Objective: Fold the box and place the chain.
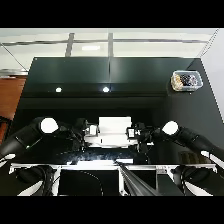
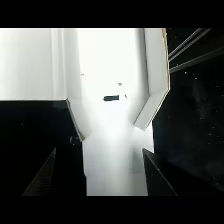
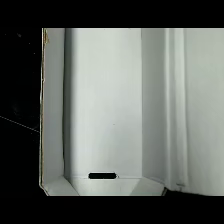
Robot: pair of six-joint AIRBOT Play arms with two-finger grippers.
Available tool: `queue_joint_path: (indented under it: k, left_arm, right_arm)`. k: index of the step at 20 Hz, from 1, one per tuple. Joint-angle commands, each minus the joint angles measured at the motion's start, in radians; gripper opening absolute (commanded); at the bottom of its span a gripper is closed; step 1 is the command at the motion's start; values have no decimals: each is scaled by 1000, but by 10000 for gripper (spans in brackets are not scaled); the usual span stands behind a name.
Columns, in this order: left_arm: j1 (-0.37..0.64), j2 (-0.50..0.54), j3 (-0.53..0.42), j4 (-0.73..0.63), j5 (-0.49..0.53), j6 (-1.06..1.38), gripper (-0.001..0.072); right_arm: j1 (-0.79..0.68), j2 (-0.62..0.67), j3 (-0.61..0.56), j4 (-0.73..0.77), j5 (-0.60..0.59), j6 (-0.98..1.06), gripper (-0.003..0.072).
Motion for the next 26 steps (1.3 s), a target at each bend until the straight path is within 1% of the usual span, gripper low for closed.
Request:
queue_joint_path:
  k: [1,3,5,7,10,11,12,13,17,19,22,23,26]
  left_arm:
    - [-24,-42,-3,-26,-24,-8,594]
    - [-24,-73,-3,-83,-42,-7,594]
    - [-24,-89,-3,-145,-5,-5,595]
    - [-24,-89,-2,-174,37,-5,595]
    - [-24,-89,-2,-177,35,-6,589]
    - [-24,-89,-2,-176,19,-6,446]
    - [-24,-89,-2,-176,-5,-2,222]
    - [-24,-89,-2,-176,-15,2,136]
    - [-29,-89,-2,-180,-17,1,143]
    - [-51,-89,-3,-209,13,0,143]
    - [-110,-89,-3,-224,111,0,143]
    - [-124,-89,-3,-224,127,0,143]
    - [-128,-89,-3,-223,125,-12,143]
  right_arm:
    - [0,0,0,0,0,1,229]
    - [0,0,0,0,0,1,229]
    - [0,0,0,0,0,1,229]
    - [0,0,0,0,0,1,229]
    - [0,0,0,0,0,1,228]
    - [0,0,0,0,0,1,228]
    - [0,0,0,0,0,1,229]
    - [0,0,0,0,0,1,228]
    - [0,0,0,0,0,1,228]
    - [0,0,0,0,0,1,228]
    - [0,-1,0,0,0,1,228]
    - [0,0,0,0,0,1,228]
    - [0,0,0,0,0,1,228]
